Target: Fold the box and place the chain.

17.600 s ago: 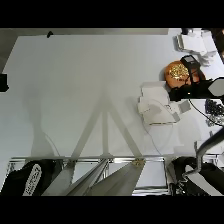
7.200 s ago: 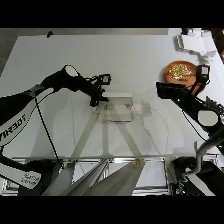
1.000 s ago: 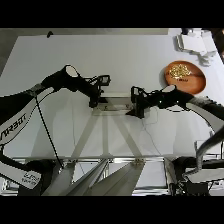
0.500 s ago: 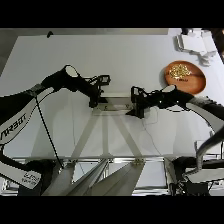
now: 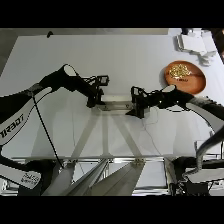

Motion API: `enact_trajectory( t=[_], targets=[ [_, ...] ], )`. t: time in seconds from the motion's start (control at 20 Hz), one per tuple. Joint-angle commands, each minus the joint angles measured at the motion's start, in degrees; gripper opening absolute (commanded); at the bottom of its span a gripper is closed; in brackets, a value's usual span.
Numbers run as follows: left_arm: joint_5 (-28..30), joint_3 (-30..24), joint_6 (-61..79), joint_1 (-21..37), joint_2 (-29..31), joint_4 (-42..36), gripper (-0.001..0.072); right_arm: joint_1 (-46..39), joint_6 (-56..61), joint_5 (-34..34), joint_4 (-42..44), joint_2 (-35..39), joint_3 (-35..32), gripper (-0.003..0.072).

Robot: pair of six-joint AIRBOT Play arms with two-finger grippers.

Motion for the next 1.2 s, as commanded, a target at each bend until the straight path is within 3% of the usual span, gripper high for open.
enact_trajectory(
  t=[0.0,0.15,0.2,0.25,0.4,0.6,0.75,1.15],
  targets=[
    [-4.4,0.0,-0.6,2.4,3.1,2.7,0.0240,0.0,0.0,0.0,0.0,0.0,0.0,0.0543],
    [-8.3,0.0,-5.8,6.3,7.3,8.0,0.0187,0.0,0.0,0.2,0.0,0.0,0.0,0.0543],
    [-9.4,0.0,-8.3,7.3,8.6,10.3,0.0043,0.0,0.0,0.2,0.0,0.0,0.0,0.0543],
    [-11.3,0.0,-10.5,7.9,9.6,11.5,0.0009,0.0,0.0,0.2,0.0,0.0,0.0,0.0543],
    [-18.0,0.0,-14.3,6.6,10.3,9.1,0.0008,0.0,0.0,0.3,0.0,0.0,0.0,0.0543],
    [-18.0,-0.2,-13.9,2.3,9.7,-4.2,0.0009,0.0,0.0,0.3,0.0,0.0,0.0,0.0543],
    [-13.6,-0.2,-14.0,0.0,9.0,-11.1,0.0008,0.0,0.0,0.3,0.0,0.0,0.0,0.0543],
    [9.3,-0.2,-24.4,0.2,7.5,-10.6,0.0008,0.0,0.0,0.3,0.0,0.0,0.0,0.0543]
  ],
)
